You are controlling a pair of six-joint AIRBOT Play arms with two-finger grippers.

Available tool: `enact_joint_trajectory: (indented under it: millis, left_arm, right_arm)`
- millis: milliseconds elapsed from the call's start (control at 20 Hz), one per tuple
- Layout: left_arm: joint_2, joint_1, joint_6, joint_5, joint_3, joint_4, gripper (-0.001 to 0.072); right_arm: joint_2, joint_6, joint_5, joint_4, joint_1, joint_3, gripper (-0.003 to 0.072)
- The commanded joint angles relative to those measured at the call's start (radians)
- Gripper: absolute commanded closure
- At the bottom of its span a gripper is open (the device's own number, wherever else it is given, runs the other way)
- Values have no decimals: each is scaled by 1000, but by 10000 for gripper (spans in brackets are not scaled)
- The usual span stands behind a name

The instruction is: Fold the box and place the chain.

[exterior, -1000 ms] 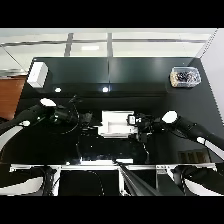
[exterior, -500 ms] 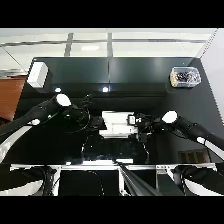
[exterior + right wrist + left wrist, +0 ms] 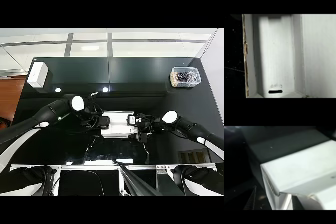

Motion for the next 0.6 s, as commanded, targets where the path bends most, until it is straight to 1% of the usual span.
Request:
enact_joint_trajectory:
  millis: [0,50,100,150,250,400,550]
  left_arm:
    - [-7,-87,-249,-8,54,238,215]
    - [-10,-107,-286,-20,66,275,249]
    - [-13,-124,-314,-43,76,293,265]
    - [-14,-141,-344,-63,83,309,265]
    - [-16,-162,-409,-65,87,333,265]
    - [-34,-175,-491,-86,87,335,266]
    - [-65,-195,-546,-85,94,333,265]
  right_arm:
    - [0,0,0,0,1,1,559]
    - [0,0,0,0,1,1,559]
    - [0,0,0,0,1,1,559]
    - [0,0,0,0,1,1,559]
    - [0,0,0,0,1,1,559]
    - [0,0,0,0,1,1,559]
    - [0,0,0,0,1,1,559]
